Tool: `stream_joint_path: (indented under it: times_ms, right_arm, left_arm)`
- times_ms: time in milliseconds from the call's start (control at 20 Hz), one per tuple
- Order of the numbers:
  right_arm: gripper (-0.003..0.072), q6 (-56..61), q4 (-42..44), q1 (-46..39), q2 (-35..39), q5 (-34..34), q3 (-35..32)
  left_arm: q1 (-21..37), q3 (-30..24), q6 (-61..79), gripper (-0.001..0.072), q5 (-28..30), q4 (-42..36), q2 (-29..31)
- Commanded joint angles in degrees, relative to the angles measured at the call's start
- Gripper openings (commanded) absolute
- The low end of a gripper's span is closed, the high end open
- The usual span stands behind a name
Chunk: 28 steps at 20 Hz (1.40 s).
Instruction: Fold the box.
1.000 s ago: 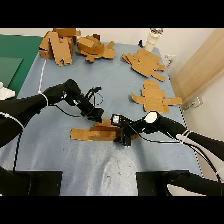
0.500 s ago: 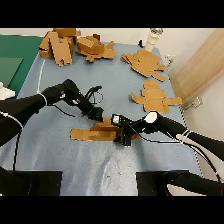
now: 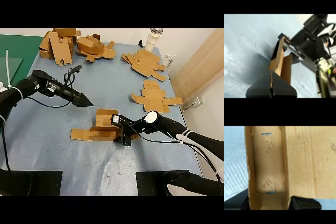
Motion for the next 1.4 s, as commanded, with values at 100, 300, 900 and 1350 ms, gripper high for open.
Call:
stream_joint_path:
  times_ms: [100, 300, 900, 1350]
  right_arm:
    - [0.0467, 0.0, 0.04, 0.04, 0.04, 0.35, -0.02]
    - [0.0467, 0.0, 0.04, 0.04, 0.04, 0.35, -0.02]
    - [0.0467, 0.0, 1.29, 0.04, 0.04, 1.14, 0.0]
    - [0.0467, 0.0, 1.31, 0.04, 0.04, 1.14, 0.0]
  left_arm:
    - [0.68, -6.73, 20.35, 0.0004, -1.46, 3.45, 4.66]
    - [-2.19, -18.82, 32.79, 0.0011, 6.25, 10.01, 13.18]
    - [-11.56, -21.79, 29.11, 0.0717, 15.56, 17.84, 13.14]
    - [-15.1, -21.79, 26.32, 0.0715, 19.23, 17.49, 13.14]
